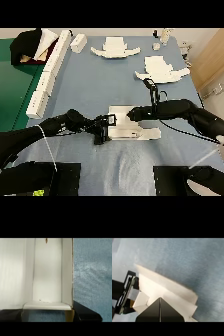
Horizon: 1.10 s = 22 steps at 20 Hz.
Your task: Fold the box.
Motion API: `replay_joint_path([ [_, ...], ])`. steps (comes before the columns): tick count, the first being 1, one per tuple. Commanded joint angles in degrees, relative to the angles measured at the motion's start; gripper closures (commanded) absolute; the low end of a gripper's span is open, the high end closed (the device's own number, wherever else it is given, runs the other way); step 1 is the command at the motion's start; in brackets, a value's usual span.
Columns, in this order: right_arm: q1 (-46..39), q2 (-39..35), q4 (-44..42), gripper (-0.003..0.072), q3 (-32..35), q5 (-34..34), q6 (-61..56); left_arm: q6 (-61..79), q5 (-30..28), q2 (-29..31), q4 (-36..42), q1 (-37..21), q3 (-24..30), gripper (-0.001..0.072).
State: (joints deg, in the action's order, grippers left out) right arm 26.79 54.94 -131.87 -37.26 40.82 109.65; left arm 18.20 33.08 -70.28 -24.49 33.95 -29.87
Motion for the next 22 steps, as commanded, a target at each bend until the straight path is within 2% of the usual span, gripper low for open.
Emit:
replay_joint_path([
  [1, 0.0, -8.5, 4.4, 0.0683, 0.1, 12.5, 7.1, 0.0, -0.1, 0.0, 0.0, 0.0, 0.0, 0.02],
  [2, 0.0, -10.1, 4.5, 0.0683, 0.1, 16.9, 10.7, 0.0, -0.1, 0.0, 0.0, 0.0, 0.0, 0.02],
  [3, 0.0, -11.5, 6.0, 0.0638, 0.1, 20.3, 12.0, 0.0, -0.1, 0.0, 0.0, 0.0, 0.0, 0.02],
  [4, 0.0, -12.6, 9.3, 0.0445, 0.1, 22.9, 12.0, 0.0, -0.1, 0.0, 0.0, 0.0, 0.0, 0.02],
  [5, 0.0, -13.0, 12.6, 0.0297, 0.1, 25.0, 12.9, 0.0, -0.1, 0.0, 0.0, 0.0, 0.0, 0.02],
  [8, 0.0, -12.2, 18.1, 0.0141, 1.0, 25.2, 20.7, 0.0, -0.1, 0.0, 0.0, 0.0, 0.0, 0.02],
  [11, 0.0, -10.5, 22.1, 0.0139, 3.3, 19.9, 31.8, 0.0, -0.1, 0.0, 0.0, 0.0, 0.0, 0.02],
  [12, 0.0, -9.7, 22.8, 0.0096, 4.3, 17.8, 35.2, 0.0, -0.1, 0.0, 0.0, 0.0, 0.0, 0.02],
  [14, 0.0, -7.3, 22.8, 0.0094, 5.9, 14.2, 41.2, 0.0, -0.1, 0.0, 0.0, 0.0, 0.0, 0.02],
  [17, 0.0, -3.6, 21.2, 0.0099, 6.4, 12.4, 45.4, 0.0, -0.1, 0.0, 0.0, 0.0, 0.0, 0.02],
  [22, 0.0, -1.4, 22.3, 0.0106, 6.4, 8.7, 49.0, 0.0, -0.1, 0.0, 0.0, 0.0, 0.0, 0.02],
])
